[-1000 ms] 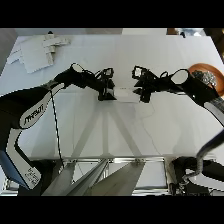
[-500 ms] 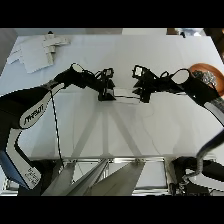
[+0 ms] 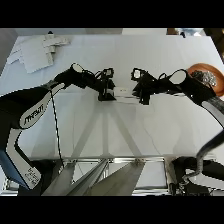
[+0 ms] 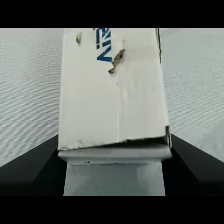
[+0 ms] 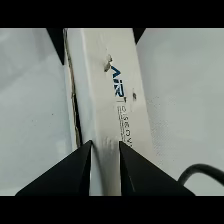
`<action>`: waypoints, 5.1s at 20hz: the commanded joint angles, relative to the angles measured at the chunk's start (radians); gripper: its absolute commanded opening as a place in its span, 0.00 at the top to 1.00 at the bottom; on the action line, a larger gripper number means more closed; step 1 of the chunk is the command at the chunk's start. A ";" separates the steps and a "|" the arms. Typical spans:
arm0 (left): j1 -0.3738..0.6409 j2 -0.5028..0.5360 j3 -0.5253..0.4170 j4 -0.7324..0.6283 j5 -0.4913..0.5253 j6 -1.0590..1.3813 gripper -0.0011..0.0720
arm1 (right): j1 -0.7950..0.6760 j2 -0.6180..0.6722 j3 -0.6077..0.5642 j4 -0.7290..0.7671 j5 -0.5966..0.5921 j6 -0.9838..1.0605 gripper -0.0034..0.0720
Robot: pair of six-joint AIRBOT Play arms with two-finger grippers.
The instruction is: Fold the box and place the chain.
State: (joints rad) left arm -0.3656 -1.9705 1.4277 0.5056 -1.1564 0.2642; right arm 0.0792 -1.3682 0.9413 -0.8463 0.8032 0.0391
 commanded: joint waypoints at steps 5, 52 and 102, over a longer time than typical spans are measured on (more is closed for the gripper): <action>0.000 0.000 0.000 0.001 0.001 0.000 0.97 | 0.001 -0.009 0.000 -0.013 0.068 0.004 0.49; 0.000 0.000 0.000 0.001 0.001 0.000 0.97 | 0.153 -0.036 0.000 0.269 -0.133 0.555 0.95; 0.000 0.000 0.000 0.001 0.001 0.000 0.97 | 0.065 0.090 -0.249 0.253 -0.296 0.566 0.95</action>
State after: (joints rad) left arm -0.3656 -1.9705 1.4273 0.5056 -1.1557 0.2653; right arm 0.1730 -1.2644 0.7483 -0.5995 0.5331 0.6022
